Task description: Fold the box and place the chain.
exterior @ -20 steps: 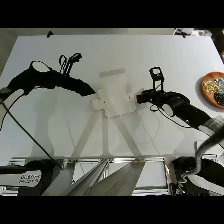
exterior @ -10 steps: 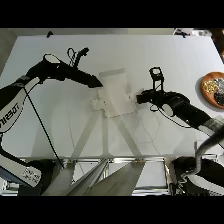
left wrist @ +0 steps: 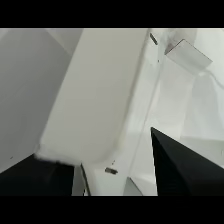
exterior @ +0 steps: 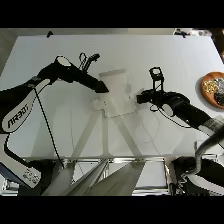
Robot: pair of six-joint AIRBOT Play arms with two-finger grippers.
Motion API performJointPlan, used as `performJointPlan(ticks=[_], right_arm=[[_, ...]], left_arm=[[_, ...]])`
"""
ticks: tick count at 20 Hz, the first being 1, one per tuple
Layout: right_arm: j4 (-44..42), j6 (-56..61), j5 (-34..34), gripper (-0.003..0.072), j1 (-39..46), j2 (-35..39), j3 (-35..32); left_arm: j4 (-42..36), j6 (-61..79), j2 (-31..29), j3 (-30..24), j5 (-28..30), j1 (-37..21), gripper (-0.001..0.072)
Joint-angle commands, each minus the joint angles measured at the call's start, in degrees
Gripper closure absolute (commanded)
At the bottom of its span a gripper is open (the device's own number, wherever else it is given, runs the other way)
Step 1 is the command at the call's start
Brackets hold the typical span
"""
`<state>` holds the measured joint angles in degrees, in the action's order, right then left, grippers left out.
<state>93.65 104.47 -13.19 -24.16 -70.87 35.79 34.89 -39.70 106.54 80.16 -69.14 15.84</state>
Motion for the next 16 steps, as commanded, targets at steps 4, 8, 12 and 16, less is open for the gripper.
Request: performJointPlan(ticks=[4, 8, 12, 16], right_arm=[[-0.07, 0.07, -0.33, 0.0677, -0.04, 0.04, -0.02], [-0.07, 0.07, -1.11, 0.0677, -0.04, 0.04, -0.02], [-0.07, 0.07, -1.14, 0.0677, -0.04, 0.04, -0.02], [-0.04, 0.07, -1.14, 0.0677, -0.04, 0.04, -0.02]], left_arm=[[1.22, -0.35, 0.46, 0.09, 4.17, 2.16, 0.0380], [4.50, -0.42, 0.39, 0.09, 3.67, 1.95, 0.0498], [5.27, 1.01, 0.39, 0.09, 3.80, 1.92, 0.0639], [7.98, 3.41, 0.39, 0.09, 3.78, 1.92, 0.0694]])
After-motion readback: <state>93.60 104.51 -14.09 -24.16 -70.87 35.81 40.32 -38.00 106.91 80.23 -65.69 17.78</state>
